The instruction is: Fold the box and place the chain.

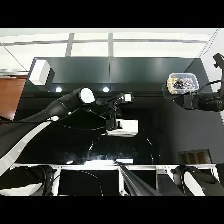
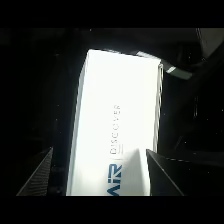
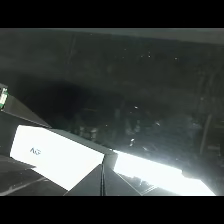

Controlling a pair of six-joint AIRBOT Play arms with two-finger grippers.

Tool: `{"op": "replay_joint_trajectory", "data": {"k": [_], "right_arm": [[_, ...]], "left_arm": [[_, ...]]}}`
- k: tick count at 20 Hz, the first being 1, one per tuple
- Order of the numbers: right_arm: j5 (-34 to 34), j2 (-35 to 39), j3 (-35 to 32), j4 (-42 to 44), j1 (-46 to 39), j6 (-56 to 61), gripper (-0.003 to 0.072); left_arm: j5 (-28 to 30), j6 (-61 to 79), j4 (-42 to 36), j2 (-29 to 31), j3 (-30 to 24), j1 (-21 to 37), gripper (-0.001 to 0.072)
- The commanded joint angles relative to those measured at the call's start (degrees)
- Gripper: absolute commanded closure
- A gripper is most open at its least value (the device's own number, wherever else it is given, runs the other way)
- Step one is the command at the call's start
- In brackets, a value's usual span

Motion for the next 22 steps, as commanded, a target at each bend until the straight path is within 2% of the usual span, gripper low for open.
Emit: {"op": "replay_joint_trajectory", "data": {"k": [1,22], "right_arm": [[-0.3,0.0,0.0,-0.2,0.0,-0.9,0.0676],[-0.6,0.0,0.0,-0.2,0.0,-1.3,0.0677]], "left_arm": [[0.0,-0.1,-1.0,-0.5,0.2,-0.3,-0.0002],[0.3,-0.1,-1.4,-1.4,0.2,-2.7,-0.0001]]}}
